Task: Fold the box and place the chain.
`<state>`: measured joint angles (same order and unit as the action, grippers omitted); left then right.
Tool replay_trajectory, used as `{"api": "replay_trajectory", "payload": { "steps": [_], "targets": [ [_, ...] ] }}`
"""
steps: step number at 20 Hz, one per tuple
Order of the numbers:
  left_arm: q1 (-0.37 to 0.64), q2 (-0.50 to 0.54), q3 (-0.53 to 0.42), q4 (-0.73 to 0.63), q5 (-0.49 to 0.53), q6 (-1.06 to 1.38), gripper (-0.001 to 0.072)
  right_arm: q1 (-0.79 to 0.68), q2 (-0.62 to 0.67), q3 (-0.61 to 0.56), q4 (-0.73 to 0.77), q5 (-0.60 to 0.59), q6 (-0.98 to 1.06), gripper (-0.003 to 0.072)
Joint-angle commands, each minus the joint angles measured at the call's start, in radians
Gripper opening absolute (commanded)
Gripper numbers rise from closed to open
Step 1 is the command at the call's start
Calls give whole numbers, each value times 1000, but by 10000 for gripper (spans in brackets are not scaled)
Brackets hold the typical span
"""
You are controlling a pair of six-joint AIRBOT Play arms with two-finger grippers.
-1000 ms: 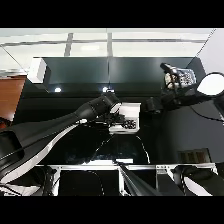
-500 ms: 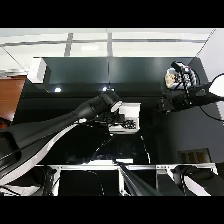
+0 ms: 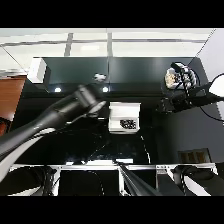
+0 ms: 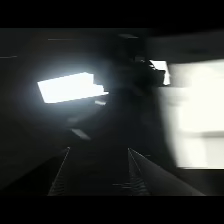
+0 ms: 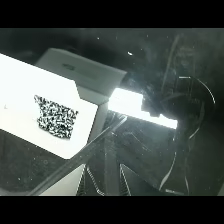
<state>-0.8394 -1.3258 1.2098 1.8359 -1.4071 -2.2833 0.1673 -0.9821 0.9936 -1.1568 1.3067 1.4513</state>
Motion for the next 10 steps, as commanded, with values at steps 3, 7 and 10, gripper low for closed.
{"api": "replay_trajectory", "payload": {
  "steps": [3,7,10],
  "targets": [
    [299,350,-488,-93,172,18,440,0,1,0,3,24,11,265],
    [563,439,-742,-969,507,925,417,0,1,0,3,16,37,265],
    [533,411,-774,-1221,515,1641,443,0,1,0,3,16,37,265]
  ]
}}
